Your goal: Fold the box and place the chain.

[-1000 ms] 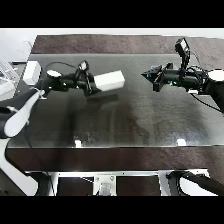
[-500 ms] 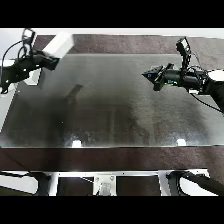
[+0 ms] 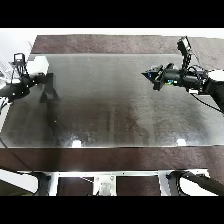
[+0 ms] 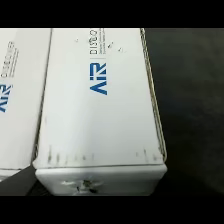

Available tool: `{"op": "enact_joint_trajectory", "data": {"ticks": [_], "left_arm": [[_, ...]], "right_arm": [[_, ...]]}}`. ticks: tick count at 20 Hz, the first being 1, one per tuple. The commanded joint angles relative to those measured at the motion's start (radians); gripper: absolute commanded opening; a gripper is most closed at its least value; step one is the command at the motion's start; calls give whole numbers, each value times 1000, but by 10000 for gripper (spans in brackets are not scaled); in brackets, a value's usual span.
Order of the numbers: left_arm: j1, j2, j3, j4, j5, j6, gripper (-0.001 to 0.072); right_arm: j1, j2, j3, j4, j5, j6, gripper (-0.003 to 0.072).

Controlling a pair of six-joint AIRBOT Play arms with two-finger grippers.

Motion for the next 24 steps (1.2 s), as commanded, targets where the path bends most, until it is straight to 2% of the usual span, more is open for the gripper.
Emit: {"op": "enact_joint_trajectory", "data": {"ticks": [1, 3, 5, 6, 7, 8, 9, 10, 14, 17, 19, 21, 22, 23, 24], "left_arm": [[1, -28, -6, 1, 72, -33, 17], [1, -29, -6, 2, 84, -20, 19], [1, -29, -6, 2, 44, 10, 22], [1, -29, -5, 1, 16, 37, 191], [1, -29, -2, 1, 13, 38, 507], [1, -29, -2, 1, 12, 38, 640], [1, -29, -2, 2, 11, 40, 684], [1, -29, -2, 2, 1, 50, 720], [1, -18, 4, 10, -59, 92, 720], [2, 48, 3, 78, -20, 98, 720], [8, 113, 3, 84, 16, 98, 720], [23, 171, 3, 104, 42, 98, 720], [32, 195, 3, 104, 22, 92, 720], [40, 217, 3, 106, -35, 76, 707], [48, 247, 3, 106, -121, 60, 609]], "right_arm": [[1, 0, 0, 9, 1, 1, 2], [1, 0, 0, 10, 2, 1, 2], [1, 0, 0, 23, 1, 1, 2], [1, 0, 0, 24, 0, 1, 2], [1, 0, 0, 24, 1, 1, 3], [1, 0, 0, 24, 1, 2, 12], [1, 0, 0, 24, 1, 1, 76], [2, 0, 0, 24, 1, 1, 86], [1, 0, 0, 31, 2, 1, 86], [1, 0, 0, 31, 3, 1, 90], [1, 0, 0, 31, 4, 2, 196], [1, 0, 0, 31, 8, 2, 196], [1, 0, 0, 33, 19, 2, 194], [1, 0, 0, 37, 30, 2, 177], [1, 5, 0, 39, 43, 1, -2]]}}
